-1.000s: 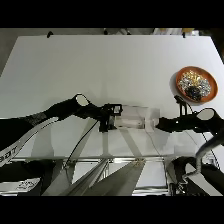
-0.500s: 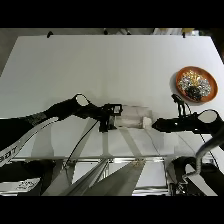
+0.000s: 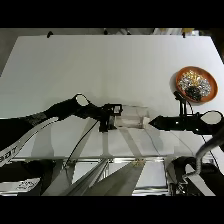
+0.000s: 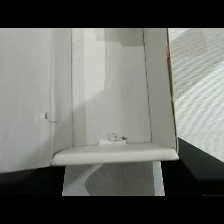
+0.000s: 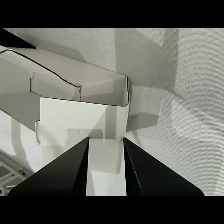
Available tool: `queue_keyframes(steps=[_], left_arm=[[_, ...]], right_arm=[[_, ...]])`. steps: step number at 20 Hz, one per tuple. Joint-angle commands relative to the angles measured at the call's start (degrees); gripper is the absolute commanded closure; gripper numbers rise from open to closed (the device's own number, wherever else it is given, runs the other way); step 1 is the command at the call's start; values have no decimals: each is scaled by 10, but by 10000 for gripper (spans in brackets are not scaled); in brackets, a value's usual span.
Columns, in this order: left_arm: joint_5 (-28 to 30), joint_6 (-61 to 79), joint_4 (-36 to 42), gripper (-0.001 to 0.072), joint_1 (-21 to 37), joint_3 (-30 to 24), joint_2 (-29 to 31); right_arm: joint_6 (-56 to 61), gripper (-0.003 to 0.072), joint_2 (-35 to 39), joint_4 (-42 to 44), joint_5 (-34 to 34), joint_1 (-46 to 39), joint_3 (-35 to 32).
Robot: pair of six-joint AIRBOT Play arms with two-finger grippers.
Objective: Fold the box and place the chain.
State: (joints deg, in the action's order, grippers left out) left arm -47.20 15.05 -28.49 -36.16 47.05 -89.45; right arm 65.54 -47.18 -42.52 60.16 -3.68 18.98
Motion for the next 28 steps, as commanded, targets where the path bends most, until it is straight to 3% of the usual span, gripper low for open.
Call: queue_keyframes(steps=[1, 6, 12, 19, 28], left_arm=[[0, 0, 0, 454, 0, 0, 0], [0, 0, 0, 454, 0, 0, 0], [0, 0, 0, 454, 0, 0, 0], [0, 0, 0, 454, 0, 0, 0], [0, 0, 0, 454, 0, 0, 0]], right_arm=[[0, 436, 1, -8, -15, 17, -1], [30, 357, 1, -6, -64, 78, 0], [94, 359, 1, -13, -97, 120, 7], [272, 360, -28, -171, -118, 200, 67], [420, 359, -85, -282, -115, 299, 121]])
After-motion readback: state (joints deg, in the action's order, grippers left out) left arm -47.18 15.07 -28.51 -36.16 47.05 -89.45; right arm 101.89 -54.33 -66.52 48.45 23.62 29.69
